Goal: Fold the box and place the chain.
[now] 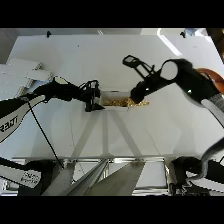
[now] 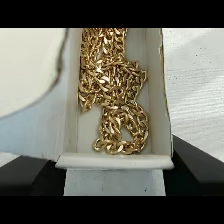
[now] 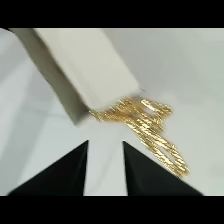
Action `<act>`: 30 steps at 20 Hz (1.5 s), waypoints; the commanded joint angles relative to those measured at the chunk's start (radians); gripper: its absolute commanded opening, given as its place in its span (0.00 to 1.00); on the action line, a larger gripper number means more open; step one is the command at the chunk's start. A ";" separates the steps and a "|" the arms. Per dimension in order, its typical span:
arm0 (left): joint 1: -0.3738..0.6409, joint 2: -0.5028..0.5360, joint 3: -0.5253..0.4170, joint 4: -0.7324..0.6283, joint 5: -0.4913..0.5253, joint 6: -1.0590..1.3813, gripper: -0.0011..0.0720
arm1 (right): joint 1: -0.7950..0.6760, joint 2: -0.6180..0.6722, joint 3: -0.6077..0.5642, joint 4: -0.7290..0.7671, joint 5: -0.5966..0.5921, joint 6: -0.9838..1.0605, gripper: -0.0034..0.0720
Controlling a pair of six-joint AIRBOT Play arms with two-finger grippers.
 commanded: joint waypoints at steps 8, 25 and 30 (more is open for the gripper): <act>0.000 0.001 0.000 0.000 0.000 0.000 0.53 | -0.075 -0.160 -0.058 -0.026 -0.109 -0.495 0.68; 0.000 0.001 0.000 0.000 0.000 0.000 0.53 | 0.017 -0.262 -0.058 -0.018 -0.074 -0.498 0.06; 0.000 0.001 0.000 0.000 0.000 0.000 0.53 | 0.017 -0.117 -0.058 0.020 -0.089 -0.320 0.06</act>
